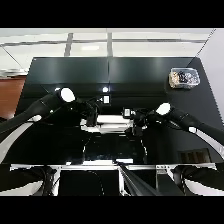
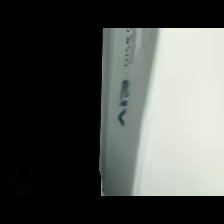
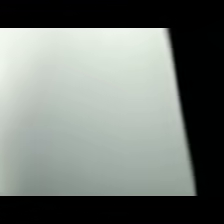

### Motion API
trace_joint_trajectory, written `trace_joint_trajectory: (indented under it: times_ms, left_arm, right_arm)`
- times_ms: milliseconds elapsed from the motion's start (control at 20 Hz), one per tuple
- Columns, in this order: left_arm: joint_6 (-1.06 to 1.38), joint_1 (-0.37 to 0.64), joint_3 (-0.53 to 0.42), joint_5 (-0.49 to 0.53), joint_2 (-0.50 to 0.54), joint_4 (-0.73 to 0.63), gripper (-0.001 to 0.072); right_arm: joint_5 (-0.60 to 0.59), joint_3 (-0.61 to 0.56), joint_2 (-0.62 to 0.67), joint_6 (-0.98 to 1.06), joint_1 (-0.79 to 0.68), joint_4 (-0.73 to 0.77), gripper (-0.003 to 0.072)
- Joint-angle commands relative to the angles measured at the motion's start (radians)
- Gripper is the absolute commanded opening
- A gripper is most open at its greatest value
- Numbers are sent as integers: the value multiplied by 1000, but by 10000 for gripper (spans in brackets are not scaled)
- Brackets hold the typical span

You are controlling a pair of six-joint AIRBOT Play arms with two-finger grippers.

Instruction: Fold the box and place the chain.

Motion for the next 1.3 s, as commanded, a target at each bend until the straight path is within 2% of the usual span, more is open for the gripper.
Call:
trace_joint_trajectory:
  times_ms: [0, 50, 150, 200, 250, 300, 400, 500, 650, 750, 850, 900, 1100, 1250]
  left_arm:
    - [-263, 13, 14, -69, 98, 192, 710]
    - [-367, 23, 14, -120, 137, 261, 709]
    - [-520, 50, 14, -270, 189, 306, 679]
    - [-609, 66, 14, -357, 197, 283, 592]
    - [-689, 82, 11, -424, 194, 217, 321]
    - [-692, 100, -5, -460, 191, 100, 18]
    - [-634, 107, -77, -432, 189, -169, 25]
    - [-566, 60, -155, -285, 184, -314, 25]
    - [-477, -17, -185, 22, 165, -423, 25]
    - [-416, -28, -184, 231, 164, -498, 25]
    - [-410, -25, -183, 378, 161, -501, 25]
    - [-411, -19, -180, 402, 151, -487, 25]
    - [-472, -5, -158, 369, 64, -355, 25]
    - [-515, -2, -154, 291, -10, -322, 26]
  right_arm:
    - [0, 0, 0, 0, 1, -1, 474]
    - [0, 0, 0, 0, 1, -1, 475]
    - [0, 0, 0, 0, 1, -1, 474]
    - [0, 0, 0, 0, 1, -1, 474]
    - [0, 0, 0, 0, 1, -1, 474]
    - [0, 0, 0, 0, 1, -1, 474]
    - [0, 0, 0, 0, 1, -1, 474]
    - [0, 0, 0, 0, 1, -1, 474]
    - [0, 0, 0, 0, 1, -1, 474]
    - [0, 0, 0, 0, 1, -1, 474]
    - [0, 0, 0, 0, 1, -1, 474]
    - [0, 0, 0, 0, 1, -1, 474]
    - [0, 0, 0, 0, 2, -1, 474]
    - [0, 0, 0, 0, 1, -1, 474]
